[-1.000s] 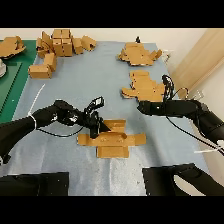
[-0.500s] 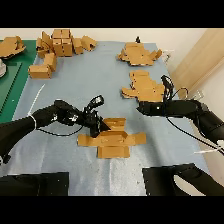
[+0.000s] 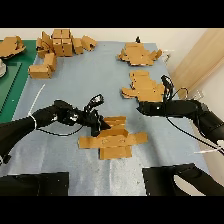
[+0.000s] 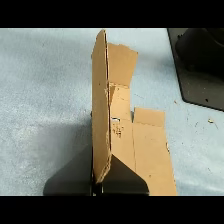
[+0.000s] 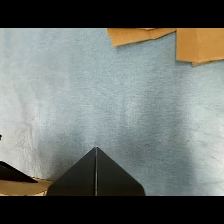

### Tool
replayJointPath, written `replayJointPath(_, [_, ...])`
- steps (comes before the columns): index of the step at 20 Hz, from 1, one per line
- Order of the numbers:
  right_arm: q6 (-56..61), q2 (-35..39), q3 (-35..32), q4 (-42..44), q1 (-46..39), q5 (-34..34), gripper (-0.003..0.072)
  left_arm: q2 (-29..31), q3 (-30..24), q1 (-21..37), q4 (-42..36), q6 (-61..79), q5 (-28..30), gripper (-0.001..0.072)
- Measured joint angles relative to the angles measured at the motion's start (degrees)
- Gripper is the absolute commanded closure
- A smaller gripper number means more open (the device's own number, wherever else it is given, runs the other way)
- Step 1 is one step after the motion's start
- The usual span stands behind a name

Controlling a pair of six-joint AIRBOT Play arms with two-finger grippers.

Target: Fold the box.

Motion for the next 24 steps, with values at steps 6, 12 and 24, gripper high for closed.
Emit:
replayJointPath(6, [-0.2,0.0,0.0,0.0,0.0,0.0,0.0683,0.1,-0.8,0.0,0.2,0.2,0.5,0.0698])
replayJointPath(12, [-1.7,0.1,0.0,-0.2,2.2,0.0,0.0685,0.1,-0.9,0.0,0.3,0.1,0.9,0.0698])
replayJointPath(24, [6.5,10.7,-1.3,-22.0,27.0,-9.7,0.0687,0.1,-0.9,0.0,0.5,-0.2,0.9,0.0698])
